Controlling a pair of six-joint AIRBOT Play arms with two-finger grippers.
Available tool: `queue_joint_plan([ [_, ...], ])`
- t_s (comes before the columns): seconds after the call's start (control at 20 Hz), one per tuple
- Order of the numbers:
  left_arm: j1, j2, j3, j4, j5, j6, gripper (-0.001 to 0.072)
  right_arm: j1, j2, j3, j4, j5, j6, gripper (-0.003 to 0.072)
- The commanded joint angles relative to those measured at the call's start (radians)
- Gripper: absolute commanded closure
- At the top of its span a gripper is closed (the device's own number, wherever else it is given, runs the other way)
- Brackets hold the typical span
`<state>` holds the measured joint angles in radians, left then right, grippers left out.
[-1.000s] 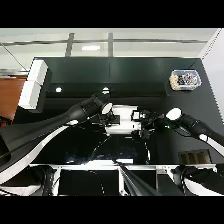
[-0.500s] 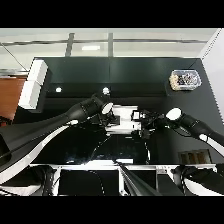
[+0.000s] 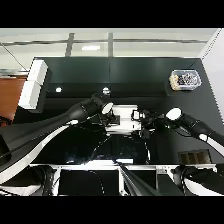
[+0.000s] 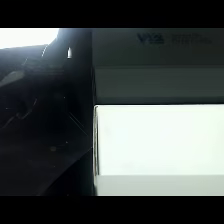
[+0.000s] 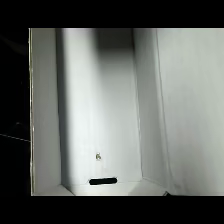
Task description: Fold the box and place the chain.
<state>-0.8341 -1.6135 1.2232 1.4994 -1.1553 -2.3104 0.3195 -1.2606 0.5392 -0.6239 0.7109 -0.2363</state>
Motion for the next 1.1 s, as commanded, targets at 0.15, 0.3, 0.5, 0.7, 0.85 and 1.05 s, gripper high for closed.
queue_joint_plan([
  [0.15, 0.001, 0.001, 0.001, 0.000, -0.002, -0.002, 0.0679, 0.000, 0.067, 0.005, -0.155, 0.008, 0.121, 0.0035],
  [0.3, 0.001, 0.001, 0.001, 0.000, -0.002, -0.002, 0.0680, 0.000, 0.115, 0.005, -0.162, 0.030, 0.121, 0.0036],
  [0.5, 0.001, 0.001, 0.001, 0.000, -0.005, -0.001, 0.0679, 0.000, 0.119, 0.005, -0.154, 0.051, 0.116, 0.0184],
  [0.7, 0.001, 0.001, 0.001, 0.000, -0.005, -0.002, 0.0679, 0.000, 0.119, 0.005, -0.141, 0.053, 0.116, 0.0283],
  [0.85, 0.001, 0.001, 0.001, 0.000, -0.005, -0.002, 0.0679, 0.000, 0.119, 0.005, -0.087, 0.072, 0.117, 0.0601],
  [1.05, 0.001, 0.001, 0.001, 0.000, -0.004, -0.002, 0.0679, 0.000, 0.105, -0.007, 0.100, 0.085, 0.121, 0.0600],
])
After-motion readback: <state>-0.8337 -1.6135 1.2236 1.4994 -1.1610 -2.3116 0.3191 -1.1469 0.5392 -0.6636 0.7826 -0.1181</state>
